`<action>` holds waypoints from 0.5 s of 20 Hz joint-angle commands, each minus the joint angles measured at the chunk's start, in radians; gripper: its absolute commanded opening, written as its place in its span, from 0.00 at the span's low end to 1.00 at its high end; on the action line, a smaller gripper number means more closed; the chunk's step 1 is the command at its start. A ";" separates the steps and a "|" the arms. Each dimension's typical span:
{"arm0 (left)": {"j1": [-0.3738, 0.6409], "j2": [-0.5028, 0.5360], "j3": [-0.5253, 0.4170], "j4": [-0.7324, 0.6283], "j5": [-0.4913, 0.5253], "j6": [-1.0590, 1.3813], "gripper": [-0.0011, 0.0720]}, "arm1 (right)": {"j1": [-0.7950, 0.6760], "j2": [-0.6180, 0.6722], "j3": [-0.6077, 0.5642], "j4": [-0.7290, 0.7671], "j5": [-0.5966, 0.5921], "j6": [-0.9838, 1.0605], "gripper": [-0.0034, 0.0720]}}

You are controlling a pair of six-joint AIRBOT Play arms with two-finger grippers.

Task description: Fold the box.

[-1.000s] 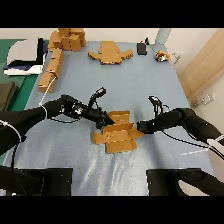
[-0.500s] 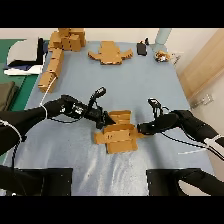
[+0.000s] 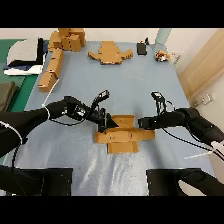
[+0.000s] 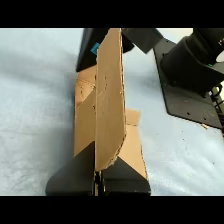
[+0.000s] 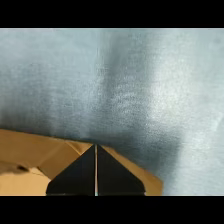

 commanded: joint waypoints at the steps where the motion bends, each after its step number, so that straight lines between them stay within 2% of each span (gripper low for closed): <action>1: -0.016 0.000 0.000 0.017 0.013 0.019 0.03 | 0.001 0.013 0.002 -0.002 0.011 0.007 0.05; 10: 0.003 0.000 0.000 0.017 0.058 0.019 0.03 | 0.001 0.013 0.002 -0.006 0.019 0.007 0.05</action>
